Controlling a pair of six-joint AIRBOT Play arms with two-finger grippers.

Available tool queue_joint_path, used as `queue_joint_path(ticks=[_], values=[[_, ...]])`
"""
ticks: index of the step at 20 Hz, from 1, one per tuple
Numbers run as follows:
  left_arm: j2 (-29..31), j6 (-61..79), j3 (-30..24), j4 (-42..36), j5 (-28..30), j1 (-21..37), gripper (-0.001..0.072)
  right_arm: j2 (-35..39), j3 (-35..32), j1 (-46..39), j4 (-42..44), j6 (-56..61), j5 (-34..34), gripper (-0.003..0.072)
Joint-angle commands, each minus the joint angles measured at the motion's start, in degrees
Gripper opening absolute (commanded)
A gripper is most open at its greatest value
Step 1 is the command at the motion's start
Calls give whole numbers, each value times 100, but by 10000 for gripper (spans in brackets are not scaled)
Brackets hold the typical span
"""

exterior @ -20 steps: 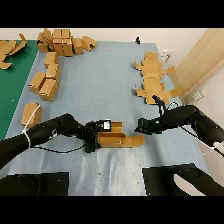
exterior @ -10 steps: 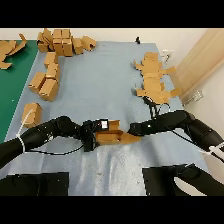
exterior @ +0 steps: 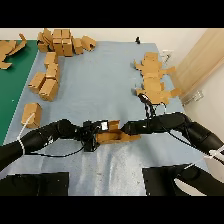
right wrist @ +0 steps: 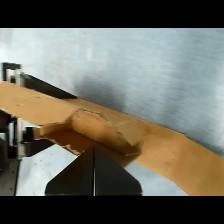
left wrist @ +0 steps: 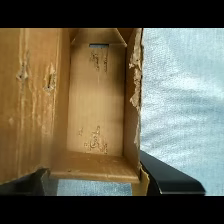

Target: Fold the box.

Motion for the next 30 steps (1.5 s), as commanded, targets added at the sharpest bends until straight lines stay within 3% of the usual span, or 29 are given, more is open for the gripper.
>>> queue_joint_path(ticks=[1, 11, 17, 27, 30], values=[[-4, 157, -7, 31, -68, -15, 481, -72, 46, 136, 636, -619, 522, 0], [-4, 205, -7, 26, -184, -13, 481, -1346, 424, 136, 662, -1239, 1069, -1], [-4, 201, -7, 24, -179, -13, 481, -2020, 422, 302, 660, -1314, 1047, -1], [-4, 181, -7, -13, -166, -13, 481, -2122, 424, 361, 549, -1416, 1110, 0], [-4, 184, -4, -13, -164, -13, 481, -1871, 518, 297, 52, -1460, 1121, 1]])
